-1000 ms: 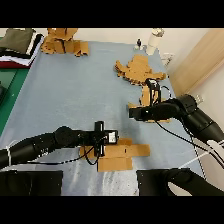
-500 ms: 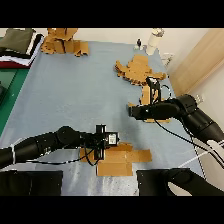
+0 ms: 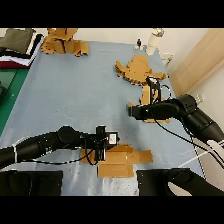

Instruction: Fold the box.

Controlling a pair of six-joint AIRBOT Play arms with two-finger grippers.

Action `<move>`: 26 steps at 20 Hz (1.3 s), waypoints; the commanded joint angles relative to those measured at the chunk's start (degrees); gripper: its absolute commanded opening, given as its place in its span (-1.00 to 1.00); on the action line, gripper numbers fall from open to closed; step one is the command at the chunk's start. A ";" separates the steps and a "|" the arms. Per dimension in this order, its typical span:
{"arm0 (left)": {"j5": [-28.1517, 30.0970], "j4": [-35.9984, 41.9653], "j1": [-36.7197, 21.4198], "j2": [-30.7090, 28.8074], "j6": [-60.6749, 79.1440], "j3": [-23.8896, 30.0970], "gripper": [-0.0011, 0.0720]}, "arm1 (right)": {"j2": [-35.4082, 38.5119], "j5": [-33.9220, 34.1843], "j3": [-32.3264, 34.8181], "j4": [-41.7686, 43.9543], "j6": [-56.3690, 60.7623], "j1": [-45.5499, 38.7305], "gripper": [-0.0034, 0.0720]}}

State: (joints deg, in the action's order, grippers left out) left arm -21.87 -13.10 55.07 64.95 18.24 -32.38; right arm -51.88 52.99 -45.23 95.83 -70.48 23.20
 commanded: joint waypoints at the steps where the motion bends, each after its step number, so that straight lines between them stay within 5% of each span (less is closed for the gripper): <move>1: -2.23 0.50 -0.04 -0.04 -0.28 -0.04 -0.94 | 0.04 0.00 -0.04 0.02 0.00 0.04 -0.90; 19: -2.40 -2.05 -0.44 -0.22 -16.11 0.00 -0.94 | 0.04 1.77 -0.04 -0.04 -0.66 0.04 -0.90; 26: -3.41 -7.58 -10.73 -4.66 -11.89 -0.15 -0.94 | 0.04 1.95 -0.04 -0.09 -0.68 0.02 -0.90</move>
State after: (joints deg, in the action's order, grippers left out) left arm -24.18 -19.49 47.94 61.45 3.55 -32.40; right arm -51.88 55.00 -45.23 95.81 -71.13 23.20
